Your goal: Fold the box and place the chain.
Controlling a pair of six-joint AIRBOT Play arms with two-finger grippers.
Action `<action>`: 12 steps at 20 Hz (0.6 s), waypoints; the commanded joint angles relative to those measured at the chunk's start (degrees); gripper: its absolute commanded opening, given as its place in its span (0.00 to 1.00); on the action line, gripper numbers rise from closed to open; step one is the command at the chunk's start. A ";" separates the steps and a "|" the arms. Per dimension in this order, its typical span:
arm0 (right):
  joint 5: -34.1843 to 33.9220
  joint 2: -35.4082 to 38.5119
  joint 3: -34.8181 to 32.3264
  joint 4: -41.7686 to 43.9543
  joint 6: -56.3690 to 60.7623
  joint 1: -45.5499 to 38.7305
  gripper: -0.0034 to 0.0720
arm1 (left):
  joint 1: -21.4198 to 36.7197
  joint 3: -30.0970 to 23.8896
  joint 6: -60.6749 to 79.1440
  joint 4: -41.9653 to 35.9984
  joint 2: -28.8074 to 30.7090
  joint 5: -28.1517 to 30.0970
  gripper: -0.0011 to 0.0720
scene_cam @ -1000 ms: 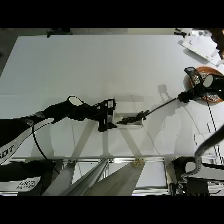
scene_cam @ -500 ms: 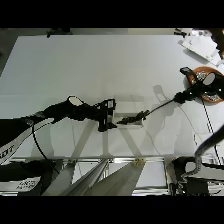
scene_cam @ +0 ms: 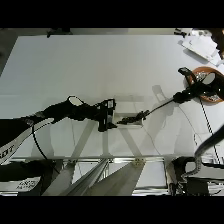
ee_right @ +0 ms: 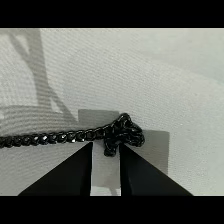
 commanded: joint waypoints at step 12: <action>3.56 6.12 0.00 1.16 0.00 0.02 0.07 | 0.02 0.02 0.02 0.00 -0.02 0.02 0.39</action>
